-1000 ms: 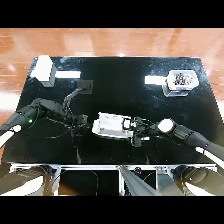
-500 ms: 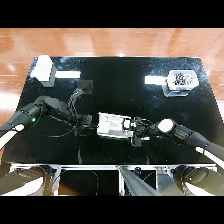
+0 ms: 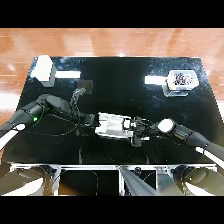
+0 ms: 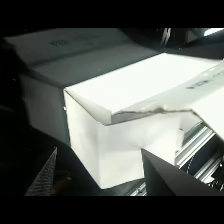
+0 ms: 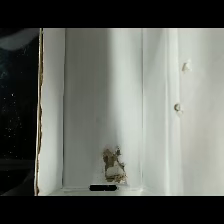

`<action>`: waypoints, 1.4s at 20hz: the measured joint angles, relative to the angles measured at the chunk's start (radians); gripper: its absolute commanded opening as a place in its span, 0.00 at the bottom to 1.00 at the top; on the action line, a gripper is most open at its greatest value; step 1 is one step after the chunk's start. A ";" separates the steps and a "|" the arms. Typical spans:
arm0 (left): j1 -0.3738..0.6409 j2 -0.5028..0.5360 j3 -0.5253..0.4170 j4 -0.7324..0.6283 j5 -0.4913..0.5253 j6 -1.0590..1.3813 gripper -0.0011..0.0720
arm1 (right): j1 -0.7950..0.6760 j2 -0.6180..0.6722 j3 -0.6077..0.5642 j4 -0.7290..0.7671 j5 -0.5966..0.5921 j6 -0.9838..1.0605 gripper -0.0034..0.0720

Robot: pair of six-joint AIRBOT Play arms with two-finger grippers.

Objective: Fold the box and place the chain.

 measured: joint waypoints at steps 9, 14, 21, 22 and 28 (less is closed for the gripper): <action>-0.119 0.000 0.006 0.046 -0.109 -0.074 0.84 | 0.000 0.000 0.000 0.000 0.000 0.000 0.85; -0.214 0.000 0.014 0.143 -0.191 -0.209 0.84 | 0.000 0.000 0.000 0.000 0.000 0.000 0.85; -0.340 0.000 0.083 0.425 -0.211 -0.489 0.84 | 0.000 0.000 0.000 0.000 0.000 0.000 0.85; -0.354 0.000 0.091 0.459 -0.209 -0.523 0.84 | 0.000 0.000 0.000 0.000 0.000 0.000 0.85; -0.392 0.000 0.110 0.554 -0.193 -0.616 0.84 | 0.000 0.000 0.000 0.000 0.000 0.000 0.62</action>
